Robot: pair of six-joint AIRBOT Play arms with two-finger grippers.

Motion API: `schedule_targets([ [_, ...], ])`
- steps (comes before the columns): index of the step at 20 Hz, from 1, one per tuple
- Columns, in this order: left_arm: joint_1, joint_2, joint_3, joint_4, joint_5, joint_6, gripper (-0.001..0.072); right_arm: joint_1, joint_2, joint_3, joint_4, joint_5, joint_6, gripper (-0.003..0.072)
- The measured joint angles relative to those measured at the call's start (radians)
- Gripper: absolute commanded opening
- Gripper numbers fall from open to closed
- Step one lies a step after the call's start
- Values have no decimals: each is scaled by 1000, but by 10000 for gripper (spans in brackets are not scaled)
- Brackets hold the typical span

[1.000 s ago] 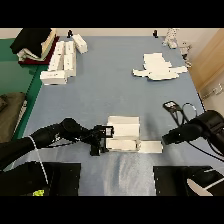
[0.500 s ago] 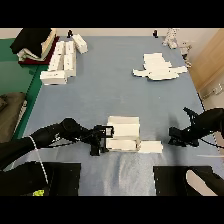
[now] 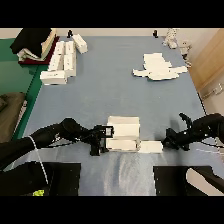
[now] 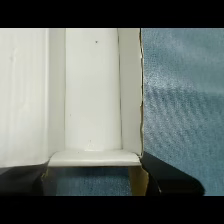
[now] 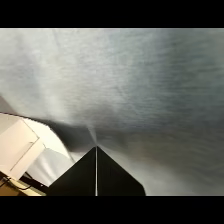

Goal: Fold the box.

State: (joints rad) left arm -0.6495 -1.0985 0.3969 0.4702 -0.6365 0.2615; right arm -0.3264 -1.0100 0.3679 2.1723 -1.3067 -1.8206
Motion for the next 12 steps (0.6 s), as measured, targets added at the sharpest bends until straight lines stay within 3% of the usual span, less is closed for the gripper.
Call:
schedule_targets([
  [7, 0, 0, 0, 0, 0, 0, 471, -2, 23, -16, 147, -37, -42, -2],
  [12, 0, 0, 0, 0, 0, 0, 471, 19, 41, -50, 176, 8, -55, -2],
])
